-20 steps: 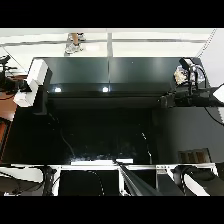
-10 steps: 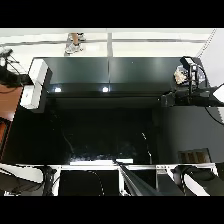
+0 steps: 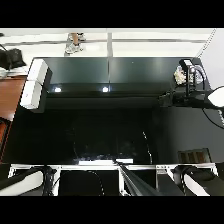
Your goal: Fold the box and place the chain.
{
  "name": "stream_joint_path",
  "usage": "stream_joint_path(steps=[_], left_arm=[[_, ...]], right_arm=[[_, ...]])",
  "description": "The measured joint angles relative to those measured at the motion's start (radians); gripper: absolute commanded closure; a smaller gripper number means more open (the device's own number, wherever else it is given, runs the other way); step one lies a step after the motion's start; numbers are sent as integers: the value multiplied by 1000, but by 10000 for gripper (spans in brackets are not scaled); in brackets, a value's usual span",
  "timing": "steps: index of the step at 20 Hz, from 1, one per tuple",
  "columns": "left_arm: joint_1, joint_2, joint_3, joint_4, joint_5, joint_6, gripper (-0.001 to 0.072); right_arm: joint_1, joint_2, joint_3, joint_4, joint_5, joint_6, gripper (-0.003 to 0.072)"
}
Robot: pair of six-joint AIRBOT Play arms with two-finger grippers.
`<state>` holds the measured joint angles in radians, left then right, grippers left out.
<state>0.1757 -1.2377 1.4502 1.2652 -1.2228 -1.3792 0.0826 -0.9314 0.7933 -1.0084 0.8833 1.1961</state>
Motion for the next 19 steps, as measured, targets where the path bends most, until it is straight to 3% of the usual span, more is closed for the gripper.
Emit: stream_joint_path(steps=[4, 7, 11, 19], left_arm=[[-170, 333, -474, 27, 251, 11, 685], [-220, 519, -694, 38, 364, 15, 684], [-237, 641, -800, 49, 416, 18, 684], [-243, 687, -838, 58, 436, 18, 684]], right_arm=[[0, 0, -60, -30, -52, 0, 676], [0, 0, -74, -37, -51, 0, 676], [0, 0, -80, -42, -50, 0, 676], [0, 0, -82, -42, -50, 0, 676]])
